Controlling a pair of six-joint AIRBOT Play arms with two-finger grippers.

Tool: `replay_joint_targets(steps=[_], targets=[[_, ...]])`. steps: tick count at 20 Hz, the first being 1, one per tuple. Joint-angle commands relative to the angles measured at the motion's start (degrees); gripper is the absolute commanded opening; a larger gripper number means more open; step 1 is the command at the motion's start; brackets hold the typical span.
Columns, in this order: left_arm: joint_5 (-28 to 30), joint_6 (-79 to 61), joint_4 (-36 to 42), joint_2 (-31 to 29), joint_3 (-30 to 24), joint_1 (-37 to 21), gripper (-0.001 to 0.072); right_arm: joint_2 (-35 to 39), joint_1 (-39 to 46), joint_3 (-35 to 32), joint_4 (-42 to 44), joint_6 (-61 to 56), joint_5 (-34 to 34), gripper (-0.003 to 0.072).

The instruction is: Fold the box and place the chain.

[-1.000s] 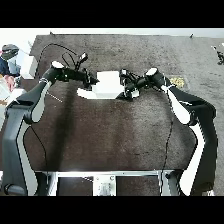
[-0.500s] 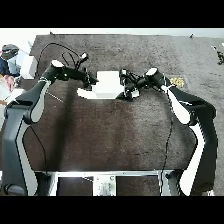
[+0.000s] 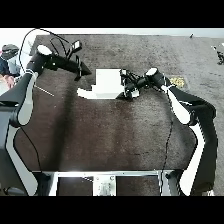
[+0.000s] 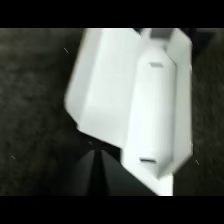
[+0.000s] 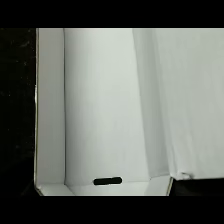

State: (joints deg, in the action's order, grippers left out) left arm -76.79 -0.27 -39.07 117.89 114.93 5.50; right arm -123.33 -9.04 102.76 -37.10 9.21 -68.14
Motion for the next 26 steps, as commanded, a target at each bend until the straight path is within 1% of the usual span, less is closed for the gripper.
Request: replay_joint_targets(steps=[1,2,4,6,7,9,11,17,20,22,26], targets=[[-2.9,-3.1,-10.5,-0.7,-3.7,1.4,0.0638,0.0,0.0,0.0,0.0,0.0,0.0,0.0607],[0.1,-3.5,-11.7,-0.7,-6.1,2.1,0.0715,0.0,0.0,0.0,0.0,0.0,0.0,0.0607],[4.5,-7.2,-14.7,-0.7,-9.9,3.5,0.0716,0.0,0.0,0.0,0.0,0.0,0.0,0.0607],[8.7,-7.8,-14.3,-0.7,-12.2,3.9,0.0717,0.0,0.0,0.0,0.0,0.0,0.0,0.0607],[9.4,-7.8,-14.0,-0.7,-12.5,3.9,0.0716,0.0,0.0,0.0,0.0,0.0,0.0,0.0607],[8.9,-7.8,-11.3,-0.6,-12.5,4.0,0.0716,0.0,0.0,0.0,0.0,0.0,0.0,0.0608],[7.2,-9.5,-8.9,-0.5,-12.5,4.0,0.0715,0.0,0.0,0.0,0.0,0.0,0.0,0.0607],[5.8,-10.9,-7.5,-0.5,-12.6,4.6,0.0706,0.0,0.0,0.0,0.0,0.0,0.0,0.0607],[6.4,-10.7,-8.5,-0.3,-12.6,6.2,0.0706,0.0,0.0,0.0,0.0,0.0,0.0,0.0608],[7.8,-10.3,-10.0,-0.3,-12.6,6.2,0.0706,0.0,0.0,0.0,0.0,0.0,0.0,0.0607],[9.8,-10.1,-10.2,-0.3,-12.6,6.1,0.0705,0.0,0.0,0.0,0.0,0.0,0.0,0.0607]])
